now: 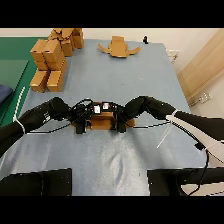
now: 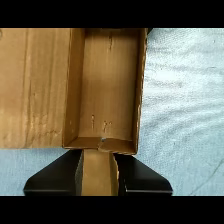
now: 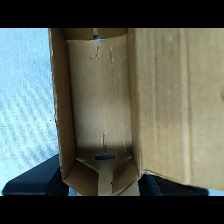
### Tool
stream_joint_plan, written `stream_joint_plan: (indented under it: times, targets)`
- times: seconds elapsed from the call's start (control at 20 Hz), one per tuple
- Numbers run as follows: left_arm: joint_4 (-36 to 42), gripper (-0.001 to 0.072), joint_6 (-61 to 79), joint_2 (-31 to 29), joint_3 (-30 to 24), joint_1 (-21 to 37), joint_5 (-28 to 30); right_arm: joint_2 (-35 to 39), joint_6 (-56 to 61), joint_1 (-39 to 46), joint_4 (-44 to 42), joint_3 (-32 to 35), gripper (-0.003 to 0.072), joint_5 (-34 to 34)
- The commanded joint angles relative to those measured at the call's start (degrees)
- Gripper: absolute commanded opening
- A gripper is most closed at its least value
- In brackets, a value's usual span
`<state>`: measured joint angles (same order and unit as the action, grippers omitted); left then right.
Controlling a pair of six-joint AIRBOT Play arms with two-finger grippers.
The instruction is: Fold the box.
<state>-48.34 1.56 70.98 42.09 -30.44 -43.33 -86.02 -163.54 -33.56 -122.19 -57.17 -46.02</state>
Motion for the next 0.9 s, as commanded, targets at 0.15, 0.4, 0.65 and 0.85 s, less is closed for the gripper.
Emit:
stream_joint_plan:
  times: [0.15, 0.4, 0.65, 0.85]
  targets:
    - [5.70, 0.0085, 3.82, 0.00, 0.04, -0.28, 0.28, -0.04, 0.24, 0.00, -0.17, -0.07, 0.0008, 0.04]
    - [6.16, 0.0054, 4.07, 0.00, 0.04, -0.28, -0.09, -0.04, 0.26, 0.00, -0.17, -0.07, 0.0008, 0.02]
    - [6.08, 0.0053, 4.04, 0.00, 0.04, -0.26, -0.09, -0.04, 0.26, -0.02, -0.17, -0.07, 0.0008, -0.20]
    - [5.95, 0.0459, 3.98, 0.00, 0.04, -0.26, -0.04, -0.04, 0.26, 0.00, -0.17, -0.07, 0.0008, -0.20]
